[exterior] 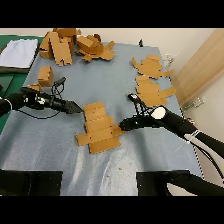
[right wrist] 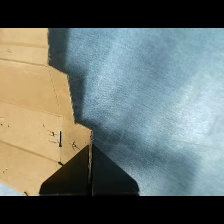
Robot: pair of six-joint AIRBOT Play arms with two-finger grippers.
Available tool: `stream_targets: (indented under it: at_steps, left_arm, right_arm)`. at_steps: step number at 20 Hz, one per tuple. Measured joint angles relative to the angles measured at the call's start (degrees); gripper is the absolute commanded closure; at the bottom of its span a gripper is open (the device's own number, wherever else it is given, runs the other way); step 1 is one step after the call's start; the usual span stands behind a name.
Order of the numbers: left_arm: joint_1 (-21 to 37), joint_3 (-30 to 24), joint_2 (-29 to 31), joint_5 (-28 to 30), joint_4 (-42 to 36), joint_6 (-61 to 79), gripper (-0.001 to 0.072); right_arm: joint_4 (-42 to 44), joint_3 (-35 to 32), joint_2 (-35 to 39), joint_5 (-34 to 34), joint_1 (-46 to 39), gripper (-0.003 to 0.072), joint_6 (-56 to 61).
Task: Fold the box.
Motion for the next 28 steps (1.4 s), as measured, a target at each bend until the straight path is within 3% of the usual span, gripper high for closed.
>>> stream_targets:
  at_steps: [13,22,28]
  left_arm:
    - [-3.6,3.0,-5.6,0.0,-0.5,1.7,0.0461]
    - [2.7,4.1,-5.7,-4.9,2.6,-2.3,0.0461]
    - [0.3,4.1,-5.8,-3.1,3.0,-1.4,0.0461]
  right_arm:
    - [-0.3,0.0,0.0,0.0,0.0,0.0682,0.3]
    - [-0.8,0.0,0.0,0.0,0.0,0.0682,0.5]
    - [-1.0,0.0,0.0,0.0,0.0,0.0682,0.5]
